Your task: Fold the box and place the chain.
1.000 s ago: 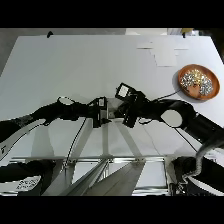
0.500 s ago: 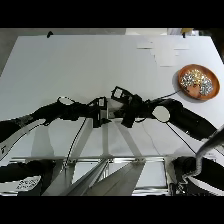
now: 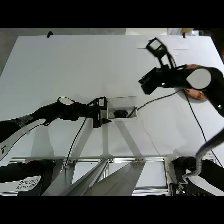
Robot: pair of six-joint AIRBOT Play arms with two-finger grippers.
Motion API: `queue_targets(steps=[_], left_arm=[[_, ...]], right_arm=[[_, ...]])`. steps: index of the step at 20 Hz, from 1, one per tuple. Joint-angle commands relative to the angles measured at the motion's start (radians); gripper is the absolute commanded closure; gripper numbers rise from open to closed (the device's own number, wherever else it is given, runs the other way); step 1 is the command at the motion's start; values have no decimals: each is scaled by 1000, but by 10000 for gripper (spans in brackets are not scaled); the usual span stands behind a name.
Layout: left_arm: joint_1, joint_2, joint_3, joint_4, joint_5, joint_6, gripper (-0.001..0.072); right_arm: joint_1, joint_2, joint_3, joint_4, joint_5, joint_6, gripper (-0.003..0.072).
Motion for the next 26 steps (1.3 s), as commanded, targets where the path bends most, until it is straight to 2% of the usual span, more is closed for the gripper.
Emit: queue_targets(steps=[1, 5, 6, 7, 8, 11, 12, 14, 26], left_arm=[[0, 0, 0, 0, 0, 0, 695], [0, 0, 0, 0, 0, 0, 695], [0, 0, 0, 0, 0, 0, 695], [0, 0, 0, 0, 0, 0, 695], [0, 0, 0, 0, 0, 0, 695], [0, 0, 0, 0, 0, 0, 695], [0, 0, 0, 0, 0, 0, 695], [0, 0, 0, 0, 0, 0, 695], [0, 0, 0, 0, 0, 0, 695]], right_arm=[[-128, -53, -2, -62, 40, 150, 517], [-130, -173, -11, -100, 58, 286, 506], [-121, -204, -11, -103, 68, 286, 427], [-110, -232, -11, -103, 76, 286, 270], [-98, -254, -11, -113, 84, 286, 215], [-52, -306, -11, -227, 110, 370, 246], [-40, -318, -11, -275, 122, 414, 295], [-30, -334, -11, -333, 149, 479, 311], [-31, -343, -11, -333, 129, 511, 330]])
